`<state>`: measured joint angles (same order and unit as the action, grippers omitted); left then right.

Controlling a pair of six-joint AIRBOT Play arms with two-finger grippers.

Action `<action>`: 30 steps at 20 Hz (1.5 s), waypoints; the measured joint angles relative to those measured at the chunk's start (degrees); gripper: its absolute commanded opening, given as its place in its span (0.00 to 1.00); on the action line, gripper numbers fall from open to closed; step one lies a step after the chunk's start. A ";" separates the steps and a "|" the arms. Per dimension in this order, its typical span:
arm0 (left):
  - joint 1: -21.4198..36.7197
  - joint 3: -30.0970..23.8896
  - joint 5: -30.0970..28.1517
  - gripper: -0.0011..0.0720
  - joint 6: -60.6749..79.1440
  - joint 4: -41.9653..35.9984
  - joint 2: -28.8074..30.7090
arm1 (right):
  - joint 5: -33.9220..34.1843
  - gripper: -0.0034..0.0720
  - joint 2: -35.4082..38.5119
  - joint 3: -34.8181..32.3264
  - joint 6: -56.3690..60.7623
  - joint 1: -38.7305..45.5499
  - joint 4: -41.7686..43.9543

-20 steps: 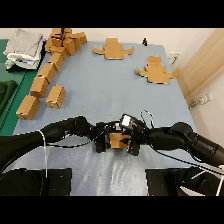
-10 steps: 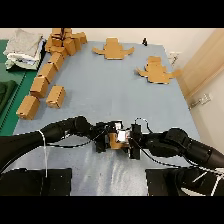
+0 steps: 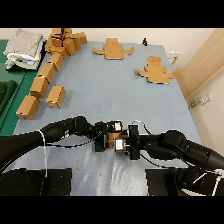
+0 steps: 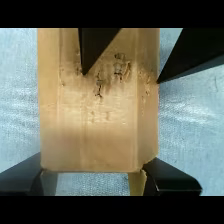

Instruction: Fold the box.

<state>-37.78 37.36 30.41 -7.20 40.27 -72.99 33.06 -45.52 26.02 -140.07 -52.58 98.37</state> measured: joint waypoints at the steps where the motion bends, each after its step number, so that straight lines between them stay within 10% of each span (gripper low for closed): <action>1: 0.00 0.00 0.00 0.65 0.02 0.02 0.02 | 0.00 0.75 0.20 -0.02 -0.17 -0.42 -0.02; 24: -0.07 0.02 0.07 0.65 -0.15 -0.24 -0.02 | -0.17 0.75 7.23 0.00 2.78 -1.22 2.75; 30: -0.07 0.02 0.02 0.65 -0.17 -0.22 -0.02 | 0.07 0.59 9.05 -0.02 7.63 0.87 2.29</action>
<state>-37.85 37.39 30.44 -7.38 40.05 -73.01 33.12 -36.47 26.00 -132.44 -51.70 100.66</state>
